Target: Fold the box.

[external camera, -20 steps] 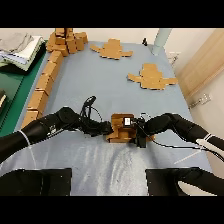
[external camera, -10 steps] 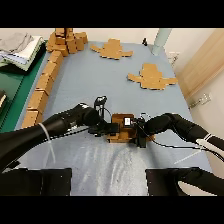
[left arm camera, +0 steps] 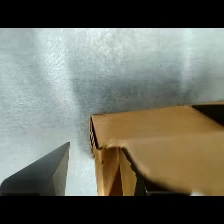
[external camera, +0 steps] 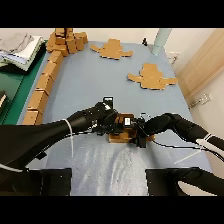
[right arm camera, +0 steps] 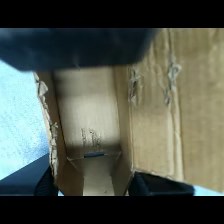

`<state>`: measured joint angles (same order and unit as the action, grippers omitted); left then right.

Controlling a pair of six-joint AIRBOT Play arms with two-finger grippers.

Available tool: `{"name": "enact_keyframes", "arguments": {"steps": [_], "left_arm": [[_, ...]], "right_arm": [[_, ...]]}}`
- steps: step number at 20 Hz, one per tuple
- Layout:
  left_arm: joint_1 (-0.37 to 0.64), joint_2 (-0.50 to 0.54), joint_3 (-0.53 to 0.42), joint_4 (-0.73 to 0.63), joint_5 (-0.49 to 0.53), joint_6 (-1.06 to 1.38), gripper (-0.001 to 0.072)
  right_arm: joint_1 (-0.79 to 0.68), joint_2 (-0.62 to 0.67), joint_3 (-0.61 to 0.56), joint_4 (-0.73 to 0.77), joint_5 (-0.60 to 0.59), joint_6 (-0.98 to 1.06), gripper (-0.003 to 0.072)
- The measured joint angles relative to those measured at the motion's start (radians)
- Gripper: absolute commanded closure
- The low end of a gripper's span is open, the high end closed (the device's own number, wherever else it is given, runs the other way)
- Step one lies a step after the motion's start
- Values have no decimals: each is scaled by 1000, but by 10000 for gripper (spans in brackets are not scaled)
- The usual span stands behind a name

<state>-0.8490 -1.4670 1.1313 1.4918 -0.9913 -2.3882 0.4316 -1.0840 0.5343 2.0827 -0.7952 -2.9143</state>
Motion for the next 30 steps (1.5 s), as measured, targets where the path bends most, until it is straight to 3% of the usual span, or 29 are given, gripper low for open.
{"name": "enact_keyframes", "arguments": {"steps": [9, 13, 14, 15, 16, 17, 18, 24, 25, 26, 27, 30], "left_arm": [[-21, -68, 68, 11, -86, 18, 210], [-37, -72, 71, 14, -67, 33, 334], [-40, -73, 71, 13, -60, 33, 510], [-43, -76, 72, 14, -55, 33, 600], [-45, -79, 71, 19, -62, 33, 601], [-47, -81, 72, 19, -58, 32, 692], [-49, -84, 72, 19, -57, 29, 695], [-54, -89, 72, 16, -48, 24, 692], [-55, -90, 72, 15, -47, 24, 653], [-55, -90, 72, 15, -44, 25, 381], [-55, -94, 71, 5, -22, 28, 262], [-56, -92, 72, -4, -31, 19, 270]], "right_arm": [[0, 0, 0, 0, 0, 0, 174], [0, 0, 0, 0, 0, 0, 173], [0, 0, 0, 0, 0, 0, 174], [0, 0, 0, 0, 0, 0, 174], [0, 0, 0, 0, 0, 0, 174], [0, 0, 0, 0, 0, 0, 173], [0, 0, 0, 0, 0, 2, 174], [0, 0, 0, 0, -2, 1, 174], [0, 0, 0, 0, -1, 1, 174], [0, 0, 0, 0, -1, 0, 174], [0, 0, 0, -2, -1, -1, 174], [0, 0, 0, -2, 0, -2, 173]]}}
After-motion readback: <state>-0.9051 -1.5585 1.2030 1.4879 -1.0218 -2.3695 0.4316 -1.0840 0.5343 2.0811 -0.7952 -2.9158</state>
